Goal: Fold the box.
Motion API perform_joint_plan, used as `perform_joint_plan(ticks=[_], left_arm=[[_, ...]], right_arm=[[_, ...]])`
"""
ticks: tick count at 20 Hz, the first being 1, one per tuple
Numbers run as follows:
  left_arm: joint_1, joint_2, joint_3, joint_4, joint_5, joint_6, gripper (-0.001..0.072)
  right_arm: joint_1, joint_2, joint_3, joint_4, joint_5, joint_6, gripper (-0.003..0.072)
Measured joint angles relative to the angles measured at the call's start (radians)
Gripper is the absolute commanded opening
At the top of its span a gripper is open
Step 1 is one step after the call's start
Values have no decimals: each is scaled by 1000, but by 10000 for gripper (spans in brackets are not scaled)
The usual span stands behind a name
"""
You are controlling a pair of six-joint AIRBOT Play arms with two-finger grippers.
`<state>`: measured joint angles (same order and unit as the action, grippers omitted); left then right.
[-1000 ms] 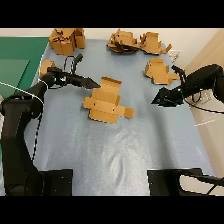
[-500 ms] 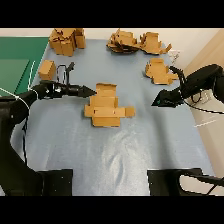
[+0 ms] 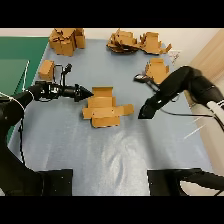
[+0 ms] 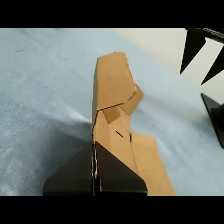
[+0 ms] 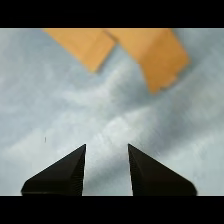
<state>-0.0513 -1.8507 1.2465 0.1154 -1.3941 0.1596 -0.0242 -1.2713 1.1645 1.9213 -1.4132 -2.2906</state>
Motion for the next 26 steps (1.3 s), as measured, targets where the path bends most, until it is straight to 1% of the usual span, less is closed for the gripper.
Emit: perform_joint_plan(ticks=[3, 5, 6, 9, 11, 13, 16, 18, 19, 20, 23, 26], left_arm=[[0, 4, 6, 30, -38, 39, 10], [2, 5, 13, 38, -47, 51, 10], [2, 5, 15, 41, -51, 55, 11], [2, 6, 20, 45, -54, 58, 11], [2, 6, 21, 47, -50, 58, 11], [2, 6, 22, 50, -46, 58, 11], [0, 6, 23, 64, -40, 57, 12], [-5, 6, 24, 74, -36, 56, 11], [-8, 6, 25, 79, -36, 56, 11], [-11, 6, 26, 84, -32, 56, 12], [-18, 6, 31, 90, -16, 55, 11], [-21, 6, 32, 94, 2, 55, 12]], right_arm=[[183, 1, -14, -70, 35, -27, 379], [280, 2, -53, -123, 68, -16, 283], [326, 2, -86, -148, 94, -5, 282], [435, 8, -193, -222, 224, 29, 281], [486, 13, -246, -296, 352, 59, 289], [517, 14, -274, -346, 482, 81, 395], [533, 13, -293, -428, 645, 99, 415], [535, 3, -300, -460, 712, 105, 415], [533, -2, -301, -473, 733, 107, 419], [529, -9, -303, -481, 750, 108, 489], [525, -22, -304, -497, 777, 102, 491], [523, -27, -305, -501, 756, 98, 492]])
